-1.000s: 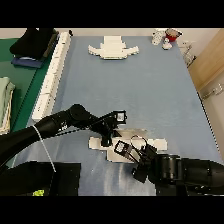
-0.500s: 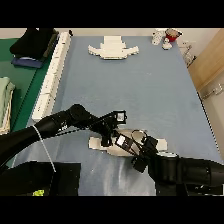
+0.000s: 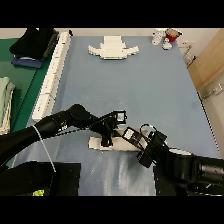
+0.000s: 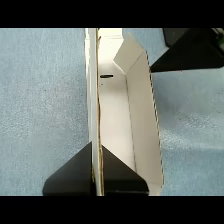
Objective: Fold the box.
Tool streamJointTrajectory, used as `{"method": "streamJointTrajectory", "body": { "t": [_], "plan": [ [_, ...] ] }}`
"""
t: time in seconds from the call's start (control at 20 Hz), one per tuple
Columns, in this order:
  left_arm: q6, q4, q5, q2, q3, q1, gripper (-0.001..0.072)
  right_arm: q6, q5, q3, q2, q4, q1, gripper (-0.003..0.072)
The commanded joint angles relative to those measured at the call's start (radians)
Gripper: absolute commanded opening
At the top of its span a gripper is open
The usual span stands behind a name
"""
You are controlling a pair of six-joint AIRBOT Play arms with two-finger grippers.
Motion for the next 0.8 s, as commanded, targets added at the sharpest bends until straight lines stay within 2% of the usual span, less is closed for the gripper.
{"method": "streamJointTrajectory", "body": {
  "t": [0.0, 0.25, 0.45, 0.6, 0.75],
  "plan": [
    [0.000, 0.000, -0.001, 0.001, 0.000, 0.000, 0.0012, -0.187, 0.051, 0.000, 0.022, 0.071, -0.102, 0.0720],
    [0.000, 0.000, -0.001, 0.000, 0.000, 0.000, 0.0012, -0.668, 0.160, -0.010, 0.051, 0.335, -0.374, 0.0720],
    [0.000, 0.000, -0.001, 0.001, 0.000, 0.000, 0.0012, -1.115, 0.300, -0.096, 0.076, 0.659, -0.606, 0.0720],
    [0.000, 0.000, -0.001, 0.001, 0.000, 0.000, 0.0012, -1.448, 0.308, -0.141, 0.072, 0.885, -0.745, 0.0720],
    [0.000, 0.000, -0.001, 0.000, 0.000, 0.000, 0.0012, -1.600, 0.304, -0.156, 0.066, 1.007, -0.847, 0.0720]
  ]
}}
